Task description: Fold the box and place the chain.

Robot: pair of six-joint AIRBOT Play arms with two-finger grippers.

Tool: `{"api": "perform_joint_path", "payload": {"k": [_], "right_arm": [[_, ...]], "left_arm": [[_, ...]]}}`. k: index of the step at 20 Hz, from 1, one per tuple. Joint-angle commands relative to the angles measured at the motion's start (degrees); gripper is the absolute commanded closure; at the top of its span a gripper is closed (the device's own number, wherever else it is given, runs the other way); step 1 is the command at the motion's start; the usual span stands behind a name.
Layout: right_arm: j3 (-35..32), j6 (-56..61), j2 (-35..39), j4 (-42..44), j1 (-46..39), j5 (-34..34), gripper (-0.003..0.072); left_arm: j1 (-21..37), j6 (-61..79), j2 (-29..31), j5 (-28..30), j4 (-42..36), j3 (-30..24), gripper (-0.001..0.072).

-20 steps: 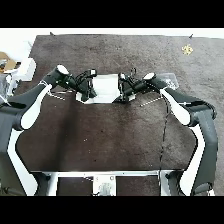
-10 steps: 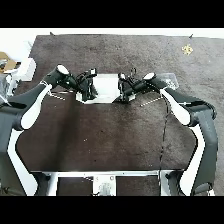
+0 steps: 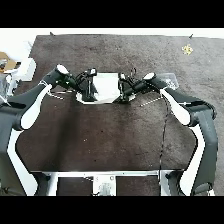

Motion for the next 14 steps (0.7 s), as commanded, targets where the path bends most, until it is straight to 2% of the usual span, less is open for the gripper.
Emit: {"api": "perform_joint_path", "payload": {"k": [1, 3, 4, 6, 11, 14], "right_arm": [[0.0, 0.0, 0.0, 0.1, 0.0, -0.2, 0.0249], [0.0, 0.0, 0.0, 0.1, 0.0, -0.2, 0.0248], [0.0, 0.0, 0.0, 0.0, 0.0, -0.2, 0.0248], [0.0, 0.0, 0.0, 0.0, 0.0, -0.2, 0.0248], [0.0, 0.0, 0.0, 0.1, 0.0, -0.2, 0.0248], [0.0, 0.0, 0.0, 0.1, 0.0, -0.2, 0.0248]], "left_arm": [[0.7, -4.3, 0.0, -0.3, 3.4, 0.0, 0.0360], [1.8, -7.8, 0.0, -2.6, 4.0, 0.0, 0.0372], [2.2, -9.5, 0.2, -3.9, 3.7, 0.1, 0.0535], [3.3, -11.6, 1.5, -6.1, 3.8, 0.4, 0.0683], [6.0, -25.1, 8.9, -2.6, 6.2, 0.4, 0.0704], [8.1, -39.9, 15.3, 1.6, 9.0, 0.3, 0.0705]]}}
